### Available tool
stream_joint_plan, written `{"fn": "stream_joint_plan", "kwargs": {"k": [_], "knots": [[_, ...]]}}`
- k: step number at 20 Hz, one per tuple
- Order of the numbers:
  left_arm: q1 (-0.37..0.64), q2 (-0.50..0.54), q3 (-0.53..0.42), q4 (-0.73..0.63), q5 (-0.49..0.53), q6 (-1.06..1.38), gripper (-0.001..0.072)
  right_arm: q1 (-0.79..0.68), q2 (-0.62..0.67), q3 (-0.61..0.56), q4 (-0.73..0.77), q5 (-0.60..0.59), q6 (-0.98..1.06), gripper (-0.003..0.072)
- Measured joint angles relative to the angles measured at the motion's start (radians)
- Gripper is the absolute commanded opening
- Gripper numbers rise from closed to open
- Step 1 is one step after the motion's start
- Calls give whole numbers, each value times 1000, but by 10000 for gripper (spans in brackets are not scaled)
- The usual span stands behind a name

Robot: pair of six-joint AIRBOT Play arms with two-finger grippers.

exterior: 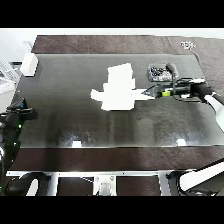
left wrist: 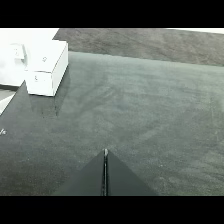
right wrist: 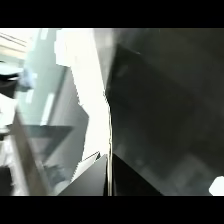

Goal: Fold the box and place the chain.

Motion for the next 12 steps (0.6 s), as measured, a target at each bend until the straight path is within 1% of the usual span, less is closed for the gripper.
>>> {"fn": "stream_joint_plan", "kwargs": {"k": [3,6,7,8,9,10,12], "knots": [[0,0,0,0,0,0,21,71,-35,33,-32,-85,10,6],[0,0,0,0,-2,0,23,102,-80,84,-47,-128,28,6],[0,0,0,0,-3,0,55,108,-89,93,-48,-143,35,6],[0,0,0,0,-6,0,326,113,-96,101,-51,-160,38,6],[0,0,0,0,-10,0,554,116,-100,108,-56,-172,39,6],[0,0,0,0,-14,-1,523,119,-107,116,-58,-183,42,6],[0,0,0,0,-34,-1,521,123,-122,138,-67,-196,45,6]]}}
